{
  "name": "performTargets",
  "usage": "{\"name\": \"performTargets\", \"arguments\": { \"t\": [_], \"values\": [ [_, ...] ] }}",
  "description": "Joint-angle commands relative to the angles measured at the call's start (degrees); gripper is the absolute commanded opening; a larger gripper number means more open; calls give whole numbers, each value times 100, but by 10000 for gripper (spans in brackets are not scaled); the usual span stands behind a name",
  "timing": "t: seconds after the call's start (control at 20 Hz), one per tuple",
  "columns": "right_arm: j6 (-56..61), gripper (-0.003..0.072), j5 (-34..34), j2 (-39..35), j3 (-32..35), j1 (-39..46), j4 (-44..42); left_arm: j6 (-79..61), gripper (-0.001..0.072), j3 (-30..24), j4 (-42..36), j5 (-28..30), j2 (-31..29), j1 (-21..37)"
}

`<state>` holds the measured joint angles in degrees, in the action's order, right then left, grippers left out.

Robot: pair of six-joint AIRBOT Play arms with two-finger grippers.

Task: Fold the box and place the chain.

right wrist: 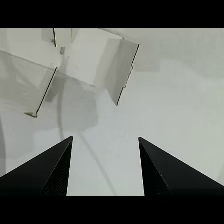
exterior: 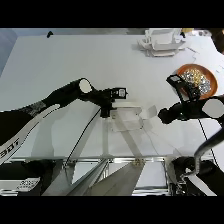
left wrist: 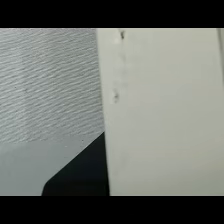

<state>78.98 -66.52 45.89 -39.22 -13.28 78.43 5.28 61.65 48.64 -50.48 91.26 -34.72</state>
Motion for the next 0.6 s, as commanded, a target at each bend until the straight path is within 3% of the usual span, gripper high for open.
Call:
{"name": "performTargets", "arguments": {
  "t": [0.0, 0.55],
  "values": [
    [2, 460, 0, -4, -2, -4, -2, -306, 1, 2, -177, -214, 4, -2],
    [2, 460, -2, -4, -2, -4, -4, -396, 10, 2, -186, -151, 4, -2]
  ]
}}
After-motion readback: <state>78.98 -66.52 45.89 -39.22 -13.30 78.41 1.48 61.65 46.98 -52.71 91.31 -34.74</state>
